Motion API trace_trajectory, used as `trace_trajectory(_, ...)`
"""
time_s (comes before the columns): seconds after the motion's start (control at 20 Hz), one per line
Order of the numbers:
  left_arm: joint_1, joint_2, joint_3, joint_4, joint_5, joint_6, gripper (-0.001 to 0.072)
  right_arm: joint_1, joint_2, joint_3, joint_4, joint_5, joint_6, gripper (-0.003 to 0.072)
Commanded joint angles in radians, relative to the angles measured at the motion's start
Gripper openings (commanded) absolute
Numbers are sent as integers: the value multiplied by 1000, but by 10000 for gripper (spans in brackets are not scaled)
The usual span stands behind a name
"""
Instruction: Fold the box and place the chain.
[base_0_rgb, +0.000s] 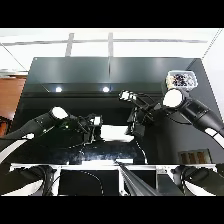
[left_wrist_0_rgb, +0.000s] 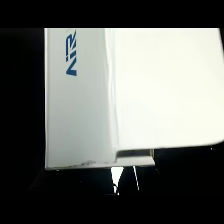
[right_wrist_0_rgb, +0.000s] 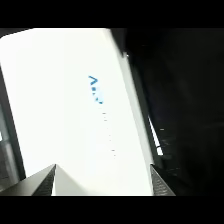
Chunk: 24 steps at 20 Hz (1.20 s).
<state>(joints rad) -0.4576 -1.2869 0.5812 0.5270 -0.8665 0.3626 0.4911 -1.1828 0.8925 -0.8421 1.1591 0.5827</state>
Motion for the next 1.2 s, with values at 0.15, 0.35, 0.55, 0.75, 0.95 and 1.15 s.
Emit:
trace_trajectory(0.15,0,-1,0,0,0,0,399,54,4,0,-56,6,-2,699)
trace_trajectory(0.35,0,-1,0,0,0,0,398,92,-5,-1,-103,-45,-2,698)
trace_trajectory(0.55,0,-1,0,0,0,0,398,98,-7,-1,-118,-72,-2,698)
trace_trajectory(0.75,0,-1,0,0,0,0,398,98,-7,-1,-120,-72,-2,638)
trace_trajectory(0.95,0,-1,0,0,0,0,398,98,-7,0,-119,-72,-2,465)
trace_trajectory(1.15,0,-1,0,0,0,0,398,98,-7,0,-111,-71,1,466)
